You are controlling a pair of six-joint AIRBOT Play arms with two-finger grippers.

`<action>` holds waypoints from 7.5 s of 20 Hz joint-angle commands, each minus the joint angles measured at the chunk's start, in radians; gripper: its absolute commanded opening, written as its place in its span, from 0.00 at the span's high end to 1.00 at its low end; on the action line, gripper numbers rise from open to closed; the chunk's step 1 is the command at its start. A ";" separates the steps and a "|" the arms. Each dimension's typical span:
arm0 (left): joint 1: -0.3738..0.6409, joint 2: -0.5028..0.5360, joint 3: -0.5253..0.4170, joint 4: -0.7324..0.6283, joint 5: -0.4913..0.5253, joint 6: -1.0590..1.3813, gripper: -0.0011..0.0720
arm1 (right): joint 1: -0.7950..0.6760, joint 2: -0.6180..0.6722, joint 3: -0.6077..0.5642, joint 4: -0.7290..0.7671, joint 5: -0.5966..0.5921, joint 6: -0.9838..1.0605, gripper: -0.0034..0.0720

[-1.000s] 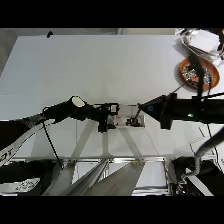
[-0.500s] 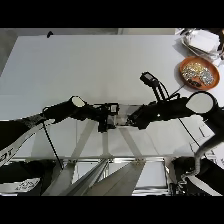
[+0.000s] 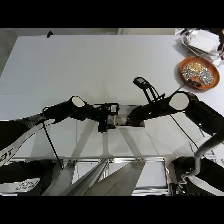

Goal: Fold the box and place the chain.

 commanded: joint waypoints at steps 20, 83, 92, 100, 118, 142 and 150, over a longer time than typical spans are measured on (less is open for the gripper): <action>0.000 0.000 0.000 0.000 0.000 0.000 0.55 | -0.024 0.342 0.003 -0.159 0.082 0.088 0.73; 0.000 0.000 0.000 0.000 0.000 0.000 0.55 | -0.320 0.454 0.024 -0.393 0.021 0.183 0.93; 0.000 0.000 0.000 0.000 0.000 0.000 0.55 | -0.099 0.634 0.024 -0.220 -0.064 0.180 0.93; 0.000 0.000 0.000 0.000 0.000 0.000 0.55 | 0.032 0.634 0.024 -0.119 -0.222 0.179 0.93; 0.000 0.000 0.000 0.000 0.000 0.000 0.55 | 0.081 0.634 0.024 0.078 -0.346 -0.082 0.93; 0.000 0.000 0.000 0.000 0.000 0.000 0.55 | -0.101 0.794 0.022 -0.353 -0.013 0.368 0.93; 0.000 0.000 0.000 0.000 0.000 0.000 0.55 | -0.101 0.587 0.013 -0.102 -0.018 0.154 0.93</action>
